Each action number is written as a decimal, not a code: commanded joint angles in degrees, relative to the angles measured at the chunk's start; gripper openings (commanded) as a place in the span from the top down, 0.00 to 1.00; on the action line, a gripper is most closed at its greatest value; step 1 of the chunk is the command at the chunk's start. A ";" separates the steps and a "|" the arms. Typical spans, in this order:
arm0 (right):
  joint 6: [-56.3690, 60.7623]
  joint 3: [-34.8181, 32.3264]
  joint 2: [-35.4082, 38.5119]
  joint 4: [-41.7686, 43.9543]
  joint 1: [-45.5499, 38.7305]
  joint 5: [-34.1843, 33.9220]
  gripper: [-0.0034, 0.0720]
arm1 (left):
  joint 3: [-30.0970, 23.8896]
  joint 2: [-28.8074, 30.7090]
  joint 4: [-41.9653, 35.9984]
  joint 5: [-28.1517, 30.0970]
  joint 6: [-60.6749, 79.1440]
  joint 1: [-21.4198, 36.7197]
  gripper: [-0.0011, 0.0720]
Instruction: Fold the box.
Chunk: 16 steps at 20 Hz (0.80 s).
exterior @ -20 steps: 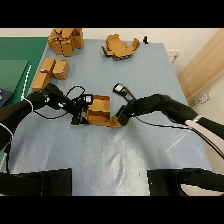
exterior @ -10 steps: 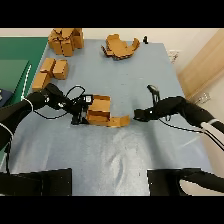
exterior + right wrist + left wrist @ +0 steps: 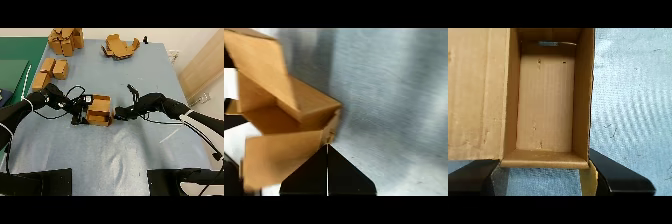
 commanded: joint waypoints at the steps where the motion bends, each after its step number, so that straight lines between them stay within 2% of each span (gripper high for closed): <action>1: -1.25 2.29 -0.22 3.21 0.79 -1.68 0.95 | 0.04 0.00 0.02 0.04 0.02 0.02 0.58; 2: -1.29 2.29 -0.28 3.37 0.79 -1.73 0.95 | 0.07 0.00 0.02 0.04 0.02 0.02 0.58; 4: -1.49 2.29 -0.37 4.02 0.85 -1.92 0.81 | 0.04 0.00 -0.02 0.00 0.00 0.00 0.58; 7: -2.01 2.27 -0.39 5.16 1.46 -2.38 0.81 | 0.07 0.00 -0.04 -0.02 0.00 0.00 0.58; 9: -1.86 2.27 -0.57 5.22 1.84 -2.80 0.63 | 0.07 0.00 -0.13 -0.02 0.00 0.00 0.58; 14: 0.94 2.29 -1.14 4.98 1.79 -2.80 0.63 | 0.07 0.00 -0.13 -0.04 -0.02 0.00 0.58; 16: 1.68 2.29 -1.01 4.61 1.77 -3.19 0.66 | 0.07 0.00 -0.13 -0.04 -0.02 0.00 0.58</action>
